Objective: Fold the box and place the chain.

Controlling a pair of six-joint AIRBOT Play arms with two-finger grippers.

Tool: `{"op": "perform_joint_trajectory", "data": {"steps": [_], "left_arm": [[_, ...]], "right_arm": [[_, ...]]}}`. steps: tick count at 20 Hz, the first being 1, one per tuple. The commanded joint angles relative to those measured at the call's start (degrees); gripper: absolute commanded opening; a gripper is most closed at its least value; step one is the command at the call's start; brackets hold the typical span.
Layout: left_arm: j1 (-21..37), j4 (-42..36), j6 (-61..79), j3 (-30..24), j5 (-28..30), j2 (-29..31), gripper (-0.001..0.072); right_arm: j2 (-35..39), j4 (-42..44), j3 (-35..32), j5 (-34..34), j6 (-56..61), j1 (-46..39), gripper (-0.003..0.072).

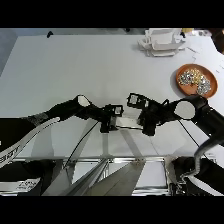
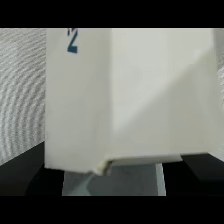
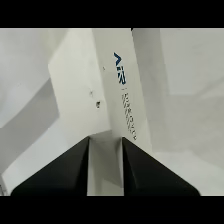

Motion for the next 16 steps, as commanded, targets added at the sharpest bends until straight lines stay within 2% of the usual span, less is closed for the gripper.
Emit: {"op": "perform_joint_trajectory", "data": {"steps": [1,4,6,16], "left_arm": [[0.1,0.0,0.0,0.0,0.0,0.0,0.0148],[0.1,0.0,0.0,0.0,0.0,0.0,0.0148],[0.1,0.0,0.0,0.0,0.0,0.0,0.0148],[0.1,0.0,0.0,0.0,0.0,0.0,0.0148]], "right_arm": [[0.0,-0.2,-0.2,-0.9,-0.6,0.0,0.0167],[0.0,-0.2,-0.2,-0.9,-0.6,0.0,0.0154],[-0.1,-0.2,-0.3,-1.2,-0.6,0.0,0.0075],[-0.2,-0.1,-3.5,-6.4,-0.3,0.0,0.0075]]}}
